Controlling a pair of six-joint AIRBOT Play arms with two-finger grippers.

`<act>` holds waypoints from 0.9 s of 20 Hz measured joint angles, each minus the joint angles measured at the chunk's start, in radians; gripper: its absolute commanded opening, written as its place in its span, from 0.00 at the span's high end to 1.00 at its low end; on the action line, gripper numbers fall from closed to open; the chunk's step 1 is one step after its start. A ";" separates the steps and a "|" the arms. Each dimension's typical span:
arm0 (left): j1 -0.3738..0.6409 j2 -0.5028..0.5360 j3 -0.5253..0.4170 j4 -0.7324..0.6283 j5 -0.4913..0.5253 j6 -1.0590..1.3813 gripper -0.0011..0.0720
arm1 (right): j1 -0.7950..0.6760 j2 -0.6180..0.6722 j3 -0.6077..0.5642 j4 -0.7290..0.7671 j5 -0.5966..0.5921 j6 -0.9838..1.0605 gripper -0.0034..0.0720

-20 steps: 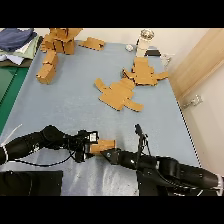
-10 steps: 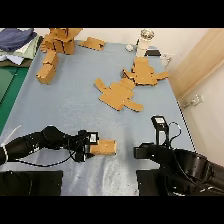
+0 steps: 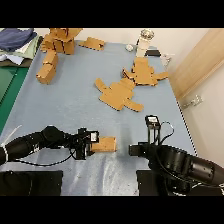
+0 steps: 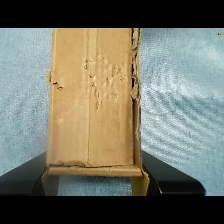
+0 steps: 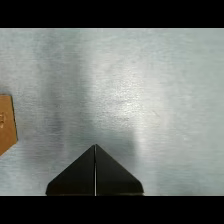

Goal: Fold the box.

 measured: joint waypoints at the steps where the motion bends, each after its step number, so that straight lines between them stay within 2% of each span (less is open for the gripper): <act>1: 0.000 0.000 0.000 0.000 0.000 0.000 0.37 | 0.000 -0.015 0.000 0.000 0.013 0.008 0.95; 5: 0.000 0.014 0.005 0.003 0.020 -0.069 0.36 | 0.000 -0.048 0.001 -0.026 0.039 0.081 0.95; 8: 0.018 0.072 0.017 0.027 0.050 -0.232 0.36 | 0.000 -0.051 0.001 -0.066 0.048 0.122 0.95; 10: 0.068 0.124 0.021 0.097 0.082 -0.383 0.36 | 0.000 -0.050 0.001 -0.093 0.050 0.136 0.95; 12: 0.166 0.164 0.022 0.209 0.097 -0.554 0.36 | -0.001 -0.050 0.001 -0.116 0.053 0.143 0.95; 14: 0.310 0.185 0.023 0.304 0.108 -0.703 0.36 | -0.001 -0.050 0.001 -0.139 0.053 0.146 0.95; 18: 0.682 0.198 0.024 0.396 0.149 -0.852 0.37 | -0.001 -0.050 0.001 -0.166 0.054 0.151 0.95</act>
